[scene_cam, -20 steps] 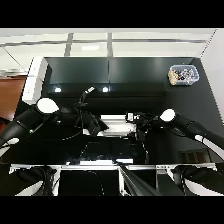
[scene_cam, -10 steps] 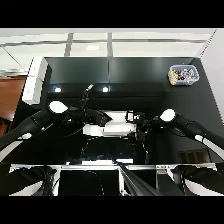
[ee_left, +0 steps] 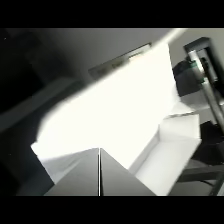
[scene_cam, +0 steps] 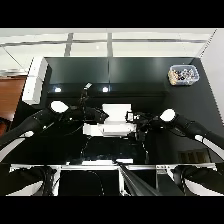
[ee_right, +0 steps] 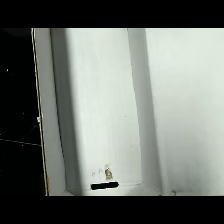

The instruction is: Fold the box and place the chain.

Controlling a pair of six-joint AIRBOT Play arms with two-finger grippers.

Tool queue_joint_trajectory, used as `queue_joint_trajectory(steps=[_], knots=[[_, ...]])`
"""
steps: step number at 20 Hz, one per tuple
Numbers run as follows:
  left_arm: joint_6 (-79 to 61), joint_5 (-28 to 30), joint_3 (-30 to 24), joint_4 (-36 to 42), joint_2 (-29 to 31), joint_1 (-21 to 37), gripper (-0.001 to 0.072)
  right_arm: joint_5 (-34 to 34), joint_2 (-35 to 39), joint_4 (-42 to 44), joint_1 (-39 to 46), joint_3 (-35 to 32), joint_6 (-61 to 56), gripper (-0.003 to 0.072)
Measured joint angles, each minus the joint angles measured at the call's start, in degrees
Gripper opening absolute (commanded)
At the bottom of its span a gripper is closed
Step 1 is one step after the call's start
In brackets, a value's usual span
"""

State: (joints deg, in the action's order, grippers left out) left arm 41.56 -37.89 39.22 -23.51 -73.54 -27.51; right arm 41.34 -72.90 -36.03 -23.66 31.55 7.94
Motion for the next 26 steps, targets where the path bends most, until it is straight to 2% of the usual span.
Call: queue_joint_trajectory(steps=[8, 12, 17, 22, 26], knots=[[0.02, -0.11, 0.02, -0.11, -5.16, 0.0, 0.0026, 0.07, 0.0, 0.0, 0.0, 0.0, 0.0, 0.0179], [-1.31, -1.16, 0.79, -2.29, -4.63, 0.48, 0.0025, 0.13, 0.0, -0.09, 0.0, 0.0, 0.11, 0.0179], [-1.97, -3.87, 2.56, -6.88, 3.76, 4.55, 0.0025, 0.09, 0.0, -0.02, 0.0, 0.0, 0.0, 0.0179], [-2.25, -11.3, 2.54, -14.01, 16.02, 8.22, 0.0027, 0.02, 0.0, 0.0, 0.0, 0.0, 0.0, 0.0179], [-5.92, -18.58, -0.2, -16.68, 22.67, 8.72, 0.0027, 0.0, 0.0, 0.0, -0.02, 0.0, 0.0, 0.0179]])
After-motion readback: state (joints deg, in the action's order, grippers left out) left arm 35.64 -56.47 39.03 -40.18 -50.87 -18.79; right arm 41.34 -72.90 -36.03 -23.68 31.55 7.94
